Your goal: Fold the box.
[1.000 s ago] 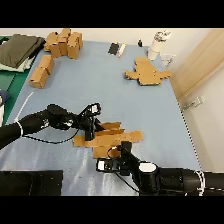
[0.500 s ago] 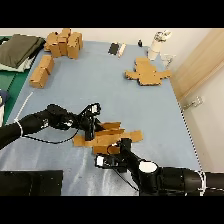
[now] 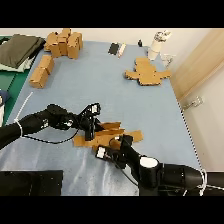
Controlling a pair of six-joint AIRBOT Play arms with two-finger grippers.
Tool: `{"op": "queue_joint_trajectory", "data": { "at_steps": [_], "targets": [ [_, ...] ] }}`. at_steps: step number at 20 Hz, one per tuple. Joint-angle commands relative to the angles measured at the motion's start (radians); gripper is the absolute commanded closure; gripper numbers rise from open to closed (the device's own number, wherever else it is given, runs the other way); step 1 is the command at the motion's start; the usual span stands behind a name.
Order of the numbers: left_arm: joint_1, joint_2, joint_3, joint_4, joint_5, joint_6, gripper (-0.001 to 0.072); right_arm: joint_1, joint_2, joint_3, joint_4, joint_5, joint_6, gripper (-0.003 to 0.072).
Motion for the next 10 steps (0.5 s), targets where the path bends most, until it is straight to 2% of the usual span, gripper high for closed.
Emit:
{"op": "queue_joint_trajectory", "data": {
  "at_steps": [1, 4, 6, 10],
  "targets": [
    [0.000, -0.001, 0.000, 0.000, -0.001, 0.000, 0.0696, -0.091, 0.003, 0.022, 0.047, 0.029, 0.065, -0.0034],
    [0.000, -0.001, 0.000, 0.000, 0.001, 0.000, 0.0696, -0.139, 0.032, 0.023, 0.057, 0.051, 0.039, -0.0034],
    [0.000, -0.001, 0.000, 0.000, 0.000, 0.000, 0.0695, -0.173, 0.056, 0.023, 0.107, 0.056, -0.089, -0.0034],
    [0.000, -0.001, 0.000, 0.001, 0.000, 0.000, 0.0696, -0.295, 0.110, 0.023, 0.328, 0.073, -0.390, -0.0034]
  ]
}}
